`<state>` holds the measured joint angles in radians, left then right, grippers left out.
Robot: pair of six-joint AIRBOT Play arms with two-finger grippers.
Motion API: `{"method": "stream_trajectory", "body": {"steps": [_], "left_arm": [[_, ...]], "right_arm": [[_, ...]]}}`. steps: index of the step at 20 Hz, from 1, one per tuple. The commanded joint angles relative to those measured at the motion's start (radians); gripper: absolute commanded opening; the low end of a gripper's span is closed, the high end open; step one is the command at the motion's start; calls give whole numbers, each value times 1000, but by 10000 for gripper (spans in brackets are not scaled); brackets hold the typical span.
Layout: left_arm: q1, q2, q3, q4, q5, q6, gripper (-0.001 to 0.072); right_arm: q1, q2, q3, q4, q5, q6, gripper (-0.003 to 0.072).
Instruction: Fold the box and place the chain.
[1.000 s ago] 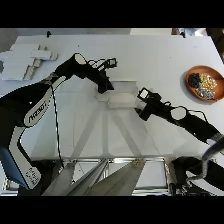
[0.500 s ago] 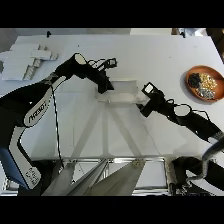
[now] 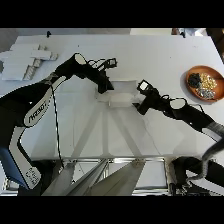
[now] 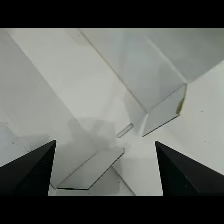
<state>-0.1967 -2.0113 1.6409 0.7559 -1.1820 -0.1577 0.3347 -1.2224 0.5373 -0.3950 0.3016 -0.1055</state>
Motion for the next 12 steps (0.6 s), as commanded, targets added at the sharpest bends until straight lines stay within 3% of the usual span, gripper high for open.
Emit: {"method": "stream_trajectory", "body": {"steps": [1, 8, 12], "left_arm": [[0, 0, 0, 0, 0, 0, 14], [0, 0, 0, 0, 0, 0, 14], [0, 0, 0, 0, 0, 0, 14]], "right_arm": [[-1, -15, 7, 27, -6, -5, 690], [-65, 145, 0, 32, 77, -41, 690], [-100, 267, -137, 16, 103, -102, 690]]}}
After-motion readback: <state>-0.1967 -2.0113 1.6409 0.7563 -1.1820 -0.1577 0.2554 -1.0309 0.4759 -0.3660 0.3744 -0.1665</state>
